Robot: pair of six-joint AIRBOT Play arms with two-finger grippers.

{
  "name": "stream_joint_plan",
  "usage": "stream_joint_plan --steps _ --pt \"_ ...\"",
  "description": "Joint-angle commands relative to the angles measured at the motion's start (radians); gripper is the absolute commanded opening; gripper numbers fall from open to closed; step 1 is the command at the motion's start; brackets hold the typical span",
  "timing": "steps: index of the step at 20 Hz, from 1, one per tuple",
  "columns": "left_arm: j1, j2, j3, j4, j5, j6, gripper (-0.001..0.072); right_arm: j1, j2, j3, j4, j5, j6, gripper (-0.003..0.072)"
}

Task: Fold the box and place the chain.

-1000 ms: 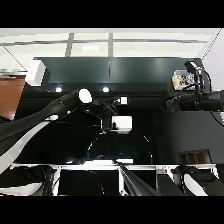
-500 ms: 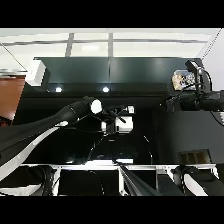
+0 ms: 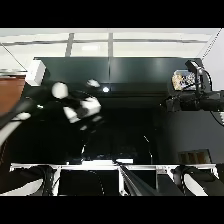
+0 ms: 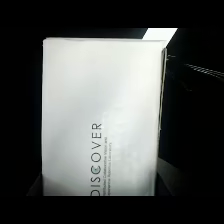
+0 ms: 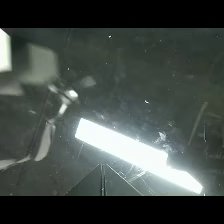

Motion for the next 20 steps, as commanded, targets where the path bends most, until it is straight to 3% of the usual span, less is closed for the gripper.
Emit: stream_joint_plan --steps 1,3,6,10,16,19,20 --pt "0.387 0.080 -0.050 0.011 -0.052 -0.098 0.0290 0.000 0.000 -0.004 0.000 -0.005 0.000 0.0019" --pt "0.583 0.071 -0.049 -0.028 -0.016 -0.108 0.0290 -0.001 0.000 -0.016 0.001 -0.029 0.018 0.0019" --pt "0.720 0.035 -0.048 -0.024 0.118 -0.141 0.0290 0.000 0.000 -0.038 0.004 -0.088 0.029 0.0019" --pt "0.744 -0.057 -0.001 -0.020 0.298 -0.114 0.0290 0.002 0.000 -0.048 0.003 -0.131 0.029 0.0019" --pt "0.742 -0.263 0.207 -0.111 0.293 -0.098 0.0290 0.002 0.000 -0.048 0.003 -0.162 0.029 0.0019" --pt "0.739 -0.320 0.259 -0.131 0.286 -0.098 0.0297 0.002 0.000 -0.048 0.003 -0.161 0.029 0.0019" --pt "0.736 -0.327 0.260 -0.124 0.299 -0.098 0.0475 0.002 0.000 -0.048 0.003 -0.161 0.029 0.0019"
